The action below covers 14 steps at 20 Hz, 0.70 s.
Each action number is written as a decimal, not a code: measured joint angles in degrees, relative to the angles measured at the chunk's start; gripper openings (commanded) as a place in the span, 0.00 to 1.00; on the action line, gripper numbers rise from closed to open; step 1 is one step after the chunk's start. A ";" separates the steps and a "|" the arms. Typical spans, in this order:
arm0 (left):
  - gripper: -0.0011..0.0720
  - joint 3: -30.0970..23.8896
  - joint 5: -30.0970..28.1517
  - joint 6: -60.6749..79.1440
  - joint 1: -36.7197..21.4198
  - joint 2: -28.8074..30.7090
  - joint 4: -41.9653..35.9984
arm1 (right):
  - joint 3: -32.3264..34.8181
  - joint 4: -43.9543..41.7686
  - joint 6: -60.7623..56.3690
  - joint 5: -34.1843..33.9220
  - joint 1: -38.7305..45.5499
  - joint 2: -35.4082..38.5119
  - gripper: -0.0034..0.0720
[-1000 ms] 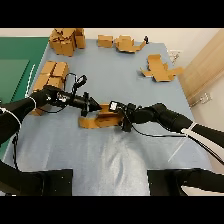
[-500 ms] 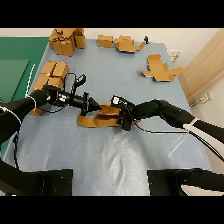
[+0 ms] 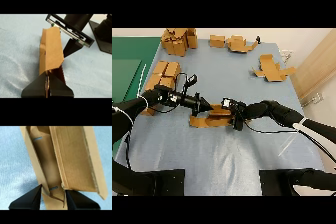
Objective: Fold the box.
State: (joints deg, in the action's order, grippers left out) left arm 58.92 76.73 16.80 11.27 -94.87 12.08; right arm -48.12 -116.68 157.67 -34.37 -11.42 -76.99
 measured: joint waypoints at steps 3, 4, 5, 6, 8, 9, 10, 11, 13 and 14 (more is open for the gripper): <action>0.04 0.00 0.02 0.00 0.02 0.00 -0.39 | 0.00 0.98 -1.36 0.26 0.04 -0.09 0.75; 0.04 0.00 0.02 -0.11 0.02 0.00 -0.37 | 0.00 0.94 -1.46 0.07 0.24 -0.13 0.75; 0.04 0.00 0.07 -0.11 0.02 0.00 -0.35 | 0.00 0.42 -1.40 -0.33 0.70 -0.26 0.75; 0.04 0.00 0.04 -0.15 0.07 0.00 -0.33 | 0.00 -0.50 -1.18 -0.87 1.33 -0.42 0.75; 0.04 0.00 0.04 -0.28 0.07 0.00 -0.28 | 0.00 -3.13 0.24 -3.13 3.17 -0.76 0.75; 0.04 0.00 0.00 -0.28 0.09 -0.02 -0.20 | -0.02 -4.24 1.29 -4.24 4.04 -0.85 0.75; 0.04 0.00 0.00 -0.28 0.17 -0.02 -0.07 | 0.00 -5.22 2.51 -5.29 4.81 -0.90 0.75; 0.04 0.00 0.02 -0.31 0.20 -0.07 -0.07 | 0.00 -6.19 3.93 -6.05 5.40 -0.96 0.78; 0.04 0.00 -0.07 -0.31 0.13 -0.07 -0.09 | 0.31 -6.08 7.06 -8.26 6.29 -1.36 0.83; 0.04 0.00 -0.04 -0.31 0.00 -0.07 -0.09 | 0.24 -7.39 8.39 -8.70 6.45 -1.53 0.83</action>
